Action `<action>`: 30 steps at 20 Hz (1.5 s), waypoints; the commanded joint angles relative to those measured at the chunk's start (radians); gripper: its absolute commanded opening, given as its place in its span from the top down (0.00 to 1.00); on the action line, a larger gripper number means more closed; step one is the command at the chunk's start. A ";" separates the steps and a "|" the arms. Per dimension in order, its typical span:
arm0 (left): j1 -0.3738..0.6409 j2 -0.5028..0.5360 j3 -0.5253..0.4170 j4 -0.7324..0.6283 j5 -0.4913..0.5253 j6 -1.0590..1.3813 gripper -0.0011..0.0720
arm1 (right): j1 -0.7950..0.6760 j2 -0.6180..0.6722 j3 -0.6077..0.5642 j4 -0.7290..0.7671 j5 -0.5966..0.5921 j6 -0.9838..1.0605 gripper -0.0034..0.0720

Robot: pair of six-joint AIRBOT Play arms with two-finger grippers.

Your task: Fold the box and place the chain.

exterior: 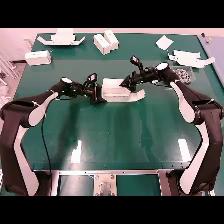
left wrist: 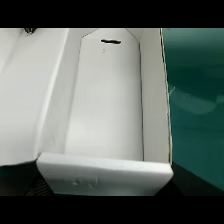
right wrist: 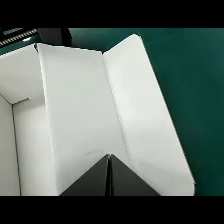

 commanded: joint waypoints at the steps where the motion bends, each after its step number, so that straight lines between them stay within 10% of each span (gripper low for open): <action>1: 0.001 0.001 0.000 -0.002 0.005 -0.001 0.12 | -0.001 0.024 0.038 0.009 0.054 0.031 0.94; 17: 0.001 0.001 0.000 -0.002 0.005 -0.001 0.12 | -0.114 0.219 0.026 -0.124 0.175 0.197 0.95; 25: 0.001 0.001 0.000 -0.002 0.004 -0.001 0.12 | -0.117 0.574 -0.522 -0.091 -0.350 0.100 0.95; 28: 0.001 0.001 0.000 -0.002 0.004 -0.001 0.12 | -0.117 0.589 -0.643 -0.022 -0.296 -0.109 0.94; 30: 0.001 0.001 0.000 -0.002 0.005 -0.001 0.12 | -0.117 0.575 -0.677 0.029 -0.235 -0.226 0.55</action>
